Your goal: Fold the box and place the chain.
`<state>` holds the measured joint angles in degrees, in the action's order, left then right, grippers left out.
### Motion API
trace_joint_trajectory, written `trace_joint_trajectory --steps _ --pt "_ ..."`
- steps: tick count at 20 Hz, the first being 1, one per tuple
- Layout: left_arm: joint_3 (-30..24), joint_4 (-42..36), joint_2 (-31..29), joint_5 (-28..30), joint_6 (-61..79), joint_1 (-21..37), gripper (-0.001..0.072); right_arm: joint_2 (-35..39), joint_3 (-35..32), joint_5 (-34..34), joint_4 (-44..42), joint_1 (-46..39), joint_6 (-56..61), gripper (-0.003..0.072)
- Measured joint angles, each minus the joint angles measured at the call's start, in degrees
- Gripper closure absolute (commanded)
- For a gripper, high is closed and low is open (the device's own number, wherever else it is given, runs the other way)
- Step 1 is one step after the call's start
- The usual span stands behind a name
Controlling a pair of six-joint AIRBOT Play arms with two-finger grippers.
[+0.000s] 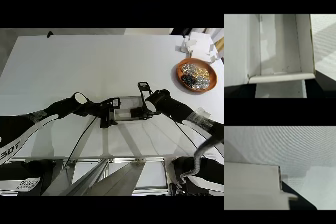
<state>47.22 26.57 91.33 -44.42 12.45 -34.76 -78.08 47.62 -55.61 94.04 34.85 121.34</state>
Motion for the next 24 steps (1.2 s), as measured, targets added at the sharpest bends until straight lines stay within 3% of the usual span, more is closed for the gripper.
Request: trace_joint_trajectory --steps 2,10,11,14,24 --pt "0.0 -0.04 0.0 0.0 -0.04 0.0 0.0504 -0.35 0.0 -0.04 -0.17 -0.02 0.11 0.0649" --pt "-0.02 -0.04 0.0 0.0 -0.02 0.0 0.0504 -0.68 0.07 -0.24 0.02 -0.02 -0.33 0.062" --pt "-0.02 -0.04 0.0 0.0 -0.02 0.0 0.0504 -0.68 0.09 -0.26 0.02 -0.02 -0.33 0.0595" --pt "0.0 -0.02 0.0 0.0 -0.02 0.0 0.0504 -0.24 -0.02 -0.7 0.48 -0.04 -0.55 0.0334" --pt "0.0 0.0 0.0 -0.02 0.0 0.0 0.0504 7.06 -0.02 -3.45 0.02 -0.04 -7.45 0.0326"
